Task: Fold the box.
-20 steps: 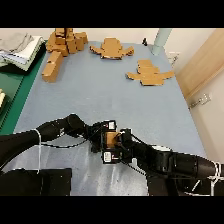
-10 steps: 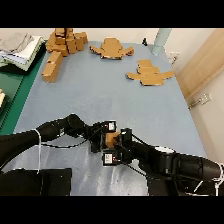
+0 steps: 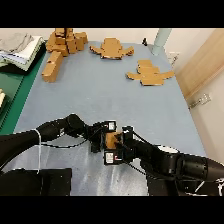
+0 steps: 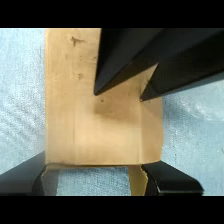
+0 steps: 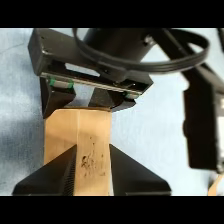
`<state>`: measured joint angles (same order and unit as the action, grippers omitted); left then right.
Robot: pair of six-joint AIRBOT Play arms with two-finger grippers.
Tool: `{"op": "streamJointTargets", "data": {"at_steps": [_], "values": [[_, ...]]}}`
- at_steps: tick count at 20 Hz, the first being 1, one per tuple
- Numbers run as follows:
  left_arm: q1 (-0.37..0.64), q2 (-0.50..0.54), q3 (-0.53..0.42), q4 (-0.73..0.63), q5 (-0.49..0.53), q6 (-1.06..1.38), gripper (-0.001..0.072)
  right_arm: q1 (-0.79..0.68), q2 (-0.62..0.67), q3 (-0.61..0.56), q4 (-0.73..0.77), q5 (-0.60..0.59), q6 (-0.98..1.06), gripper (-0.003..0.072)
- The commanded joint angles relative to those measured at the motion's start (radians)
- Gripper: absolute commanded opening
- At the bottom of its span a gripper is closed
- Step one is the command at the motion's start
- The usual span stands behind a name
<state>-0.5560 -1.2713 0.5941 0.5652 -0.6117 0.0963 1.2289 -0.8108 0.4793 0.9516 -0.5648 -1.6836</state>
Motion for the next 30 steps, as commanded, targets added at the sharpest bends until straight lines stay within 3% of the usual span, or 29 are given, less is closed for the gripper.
{"op": "streamJointTargets", "data": {"at_steps": [1, 5, 12, 16, 17, 20, 30], "values": [[0.001, 0.0, 0.0, 0.0, 0.0, 0.0, 0.0447, 0.001, -0.001, 0.007, 0.064, 0.007, -0.015, 0.055], [0.001, 0.0, 0.0, 0.0, 0.0, 0.0, 0.0448, 0.003, -0.04, 0.001, 0.095, 0.005, -0.037, 0.0576], [0.001, 0.0, 0.0, 0.0, 0.0, 0.0, 0.0448, 0.002, -0.076, 0.001, -0.003, 0.005, 0.012, 0.0563], [0.001, 0.0, 0.0, 0.0, 0.0, 0.0, 0.0448, 0.003, -0.077, 0.001, -0.001, -0.005, 0.012, 0.0481], [0.001, 0.0, 0.0, 0.0, 0.0, 0.0, 0.0448, 0.003, -0.08, 0.002, -0.001, -0.006, 0.018, 0.0402], [0.001, 0.0, 0.0, 0.0, 0.0, 0.0, 0.0448, 0.003, -0.088, 0.002, 0.01, -0.011, 0.027, 0.0284], [0.001, 0.0, 0.0, 0.0, 0.0, 0.0, 0.0448, 0.003, -0.045, 0.002, -0.016, -0.012, 0.026, 0.0284]]}}
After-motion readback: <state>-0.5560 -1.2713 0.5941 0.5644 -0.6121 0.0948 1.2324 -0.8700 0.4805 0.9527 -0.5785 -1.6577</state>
